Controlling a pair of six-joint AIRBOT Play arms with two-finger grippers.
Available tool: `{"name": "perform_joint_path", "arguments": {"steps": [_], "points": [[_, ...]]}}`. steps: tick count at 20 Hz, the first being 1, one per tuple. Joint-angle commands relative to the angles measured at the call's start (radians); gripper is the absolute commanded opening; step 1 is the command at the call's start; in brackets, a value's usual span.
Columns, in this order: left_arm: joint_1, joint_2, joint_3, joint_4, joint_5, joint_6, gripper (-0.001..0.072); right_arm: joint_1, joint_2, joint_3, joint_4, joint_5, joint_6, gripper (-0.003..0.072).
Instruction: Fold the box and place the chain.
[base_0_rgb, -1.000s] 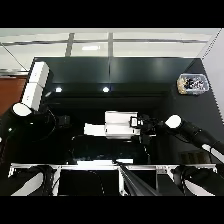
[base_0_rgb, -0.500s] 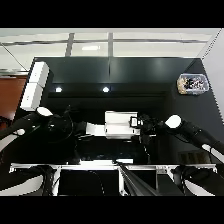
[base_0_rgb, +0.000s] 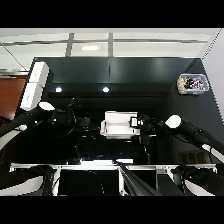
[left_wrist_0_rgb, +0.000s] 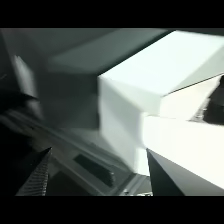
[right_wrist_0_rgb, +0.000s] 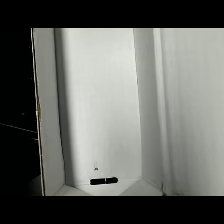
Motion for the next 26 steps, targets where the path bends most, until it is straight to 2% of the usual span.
{"name": "perform_joint_path", "arguments": {"steps": [1, 4, 9, 10, 15, 19, 20, 22, 26], "points": [[-0.013, -0.001, 0.064, 0.004, -0.066, 0.008, 0.0664, 0.0, -0.001, 0.0, 0.0, 0.0, 0.0, 0.0191], [-0.066, -0.001, 0.129, 0.021, -0.063, -0.02, 0.0664, 0.0, -0.001, 0.0, 0.0, 0.0, 0.0, 0.0191], [-0.217, -0.001, 0.223, 0.166, 0.003, -0.256, 0.0658, 0.0, -0.001, 0.0, 0.0, 0.0, 0.0, 0.0191], [-0.237, -0.001, 0.232, 0.184, 0.013, -0.294, 0.0606, 0.0, -0.001, 0.0, 0.0, 0.0, 0.0, 0.0192], [-0.293, -0.001, 0.245, 0.26, 0.026, -0.422, 0.0595, 0.0, -0.001, 0.0, 0.0, 0.0, 0.0, 0.0191], [-0.328, -0.001, 0.247, 0.264, 0.115, -0.466, 0.0593, 0.0, -0.001, 0.0, 0.0, 0.0, 0.0, 0.0192], [-0.337, -0.001, 0.248, 0.267, 0.131, -0.481, 0.0584, 0.0, -0.001, 0.0, 0.0, 0.0, 0.0, 0.0192], [-0.349, -0.001, 0.248, 0.287, 0.148, -0.505, 0.0494, 0.0, -0.001, 0.0, 0.0, 0.0, 0.0, 0.0191], [-0.378, -0.001, 0.248, 0.382, 0.156, -0.583, 0.0494, 0.0, -0.001, 0.0, 0.0, 0.0, 0.0, 0.0191]]}}
